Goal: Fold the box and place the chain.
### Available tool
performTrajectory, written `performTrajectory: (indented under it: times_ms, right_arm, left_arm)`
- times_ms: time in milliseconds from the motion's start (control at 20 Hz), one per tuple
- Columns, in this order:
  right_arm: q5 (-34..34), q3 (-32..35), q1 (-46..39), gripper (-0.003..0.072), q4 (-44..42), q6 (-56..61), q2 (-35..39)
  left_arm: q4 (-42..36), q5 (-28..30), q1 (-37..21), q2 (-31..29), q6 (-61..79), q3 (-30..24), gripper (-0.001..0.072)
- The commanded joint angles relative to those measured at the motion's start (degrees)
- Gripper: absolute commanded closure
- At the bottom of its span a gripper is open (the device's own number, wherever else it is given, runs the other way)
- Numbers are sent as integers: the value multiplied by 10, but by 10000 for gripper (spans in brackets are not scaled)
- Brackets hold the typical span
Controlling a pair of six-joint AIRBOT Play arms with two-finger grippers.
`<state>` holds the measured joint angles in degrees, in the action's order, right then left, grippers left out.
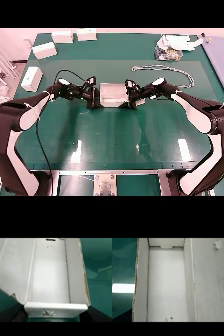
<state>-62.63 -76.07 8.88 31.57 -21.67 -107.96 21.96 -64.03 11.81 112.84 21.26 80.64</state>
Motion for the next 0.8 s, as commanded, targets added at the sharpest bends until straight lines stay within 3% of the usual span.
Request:
performTrajectory:
  times_ms: [0,750]
  right_arm:
    - [0,0,0,129,0,0,0]
    - [0,0,0,129,0,0,0]
  left_arm:
    - [1,2,1,0,-3,0,-11]
    - [-7,1,-3,0,28,1,1]
